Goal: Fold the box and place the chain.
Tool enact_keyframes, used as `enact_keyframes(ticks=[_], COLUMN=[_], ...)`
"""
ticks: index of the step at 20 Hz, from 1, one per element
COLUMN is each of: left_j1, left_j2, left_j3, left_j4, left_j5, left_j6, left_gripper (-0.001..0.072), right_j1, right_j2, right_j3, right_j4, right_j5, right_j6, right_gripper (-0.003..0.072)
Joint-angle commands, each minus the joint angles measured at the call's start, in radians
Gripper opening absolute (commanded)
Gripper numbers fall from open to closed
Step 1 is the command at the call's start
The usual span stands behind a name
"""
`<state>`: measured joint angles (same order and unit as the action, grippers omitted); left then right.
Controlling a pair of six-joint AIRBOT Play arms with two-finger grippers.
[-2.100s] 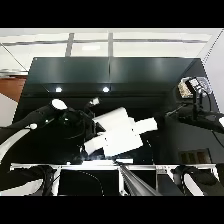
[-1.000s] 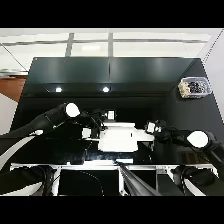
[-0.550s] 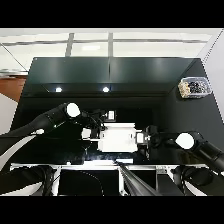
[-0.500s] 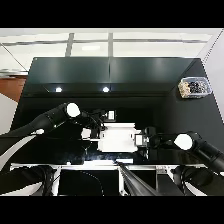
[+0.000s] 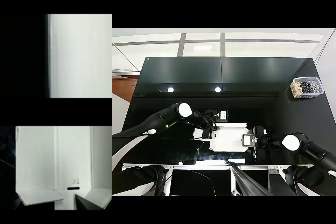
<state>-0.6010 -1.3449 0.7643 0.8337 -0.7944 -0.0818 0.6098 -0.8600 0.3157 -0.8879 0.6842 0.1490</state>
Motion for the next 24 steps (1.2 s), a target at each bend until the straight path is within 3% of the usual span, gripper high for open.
enact_keyframes(ticks=[1, 15, 18, 22, 24], left_j1=[0.0, 0.0, 0.0, 0.0, 0.0], left_j2=[-0.001, -0.001, -0.001, -0.001, -0.001], left_j3=[0.001, 0.001, 0.001, 0.001, 0.001], left_j4=[0.0, 0.0, 0.0, 0.0, 0.0], left_j5=[0.004, 0.005, 0.005, 0.005, 0.005], left_j6=[0.001, 0.001, 0.001, 0.001, 0.001], left_gripper=[0.0034, 0.0034, 0.0034, 0.0034, 0.0034], right_j1=[0.003, 0.003, 0.006, 0.067, 0.074], right_j2=[-0.006, -0.007, -0.03, -0.042, -0.041], right_j3=[0.0, 0.002, 0.002, 0.002, 0.002], right_j4=[0.069, 0.031, 0.059, 0.058, 0.068], right_j5=[-0.038, 0.054, 0.006, -0.156, -0.137], right_j6=[0.0, 0.037, 0.037, 0.037, 0.039], right_gripper=[0.0717, 0.0717, 0.0716, 0.071, 0.071])
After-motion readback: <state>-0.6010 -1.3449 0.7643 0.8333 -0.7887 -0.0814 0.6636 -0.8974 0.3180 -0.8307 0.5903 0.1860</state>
